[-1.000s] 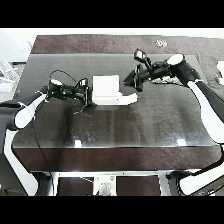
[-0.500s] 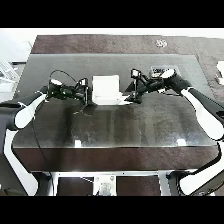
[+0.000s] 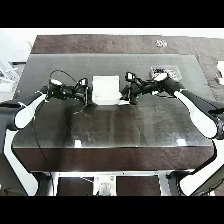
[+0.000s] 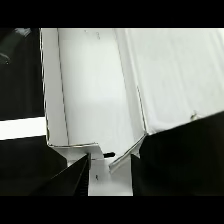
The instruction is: Fold the box and place the chain.
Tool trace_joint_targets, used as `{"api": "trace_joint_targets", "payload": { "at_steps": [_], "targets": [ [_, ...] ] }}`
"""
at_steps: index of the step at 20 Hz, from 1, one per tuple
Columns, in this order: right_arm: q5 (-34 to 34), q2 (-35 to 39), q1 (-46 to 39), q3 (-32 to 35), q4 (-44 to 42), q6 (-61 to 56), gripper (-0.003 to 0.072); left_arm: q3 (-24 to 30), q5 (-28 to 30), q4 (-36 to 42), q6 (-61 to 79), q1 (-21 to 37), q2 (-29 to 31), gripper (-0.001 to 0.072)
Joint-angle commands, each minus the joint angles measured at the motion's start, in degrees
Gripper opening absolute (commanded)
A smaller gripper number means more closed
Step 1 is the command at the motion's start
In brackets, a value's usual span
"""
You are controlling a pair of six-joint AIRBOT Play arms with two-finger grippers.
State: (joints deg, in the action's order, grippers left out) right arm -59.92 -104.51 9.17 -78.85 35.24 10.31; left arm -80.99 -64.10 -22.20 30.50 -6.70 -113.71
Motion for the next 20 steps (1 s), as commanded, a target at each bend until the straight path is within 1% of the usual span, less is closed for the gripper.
{"api": "trace_joint_targets", "payload": {
  "at_steps": [1,3,4,6,10,12,14,15,16,17,18,19,20],
  "targets": [
    [0.37,-0.81,1.31,0.02,-0.76,0.50,0.0292,-0.02,0.02,0.13,0.00,-0.02,0.04,0.0411],
    [0.35,-0.83,2.03,0.02,-0.76,0.57,0.0285,-0.02,0.00,0.15,-0.02,-0.02,0.04,0.0411],
    [0.48,-0.83,2.43,0.02,-0.76,0.85,0.0264,-0.02,-0.02,0.15,-0.04,-0.02,0.04,0.0411],
    [1.31,-0.85,3.06,0.02,-0.92,0.92,0.0265,-0.02,-0.04,0.17,-0.09,-0.02,0.04,0.0411],
    [2.14,-2.08,3.61,0.02,-4.31,2.40,0.0267,-0.02,-0.04,0.17,-0.24,-0.02,0.04,0.0411],
    [2.43,-2.29,3.54,0.02,-4.44,2.40,0.0281,-0.02,-0.04,0.17,-0.24,-0.02,0.04,0.0411],
    [2.99,-2.32,3.50,0.02,-4.44,2.40,0.0379,-0.02,-0.02,0.17,-0.24,-0.02,0.04,0.0411],
    [2.97,-2.32,3.50,0.02,-4.44,2.40,0.0386,-0.02,0.00,0.17,-0.22,-0.02,0.04,0.0411],
    [2.95,-2.32,3.50,0.02,-4.42,2.40,0.0468,-0.02,0.00,0.17,-0.22,-0.02,0.04,0.0411],
    [2.91,-2.32,3.50,0.02,-4.35,2.38,0.0512,-0.02,-0.02,0.17,-0.22,-0.02,0.04,0.0411],
    [2.91,-2.32,3.48,0.02,-4.33,2.38,0.0513,-0.02,0.00,0.17,-0.22,-0.02,0.04,0.0411],
    [2.89,-2.32,3.48,0.02,-4.15,2.36,0.0571,-0.02,-0.02,0.17,-0.22,-0.02,0.04,0.0411],
    [2.89,-2.32,3.48,0.04,-4.15,2.25,0.0604,-0.02,-0.02,0.17,-0.24,-0.02,0.04,0.0411]
  ]
}}
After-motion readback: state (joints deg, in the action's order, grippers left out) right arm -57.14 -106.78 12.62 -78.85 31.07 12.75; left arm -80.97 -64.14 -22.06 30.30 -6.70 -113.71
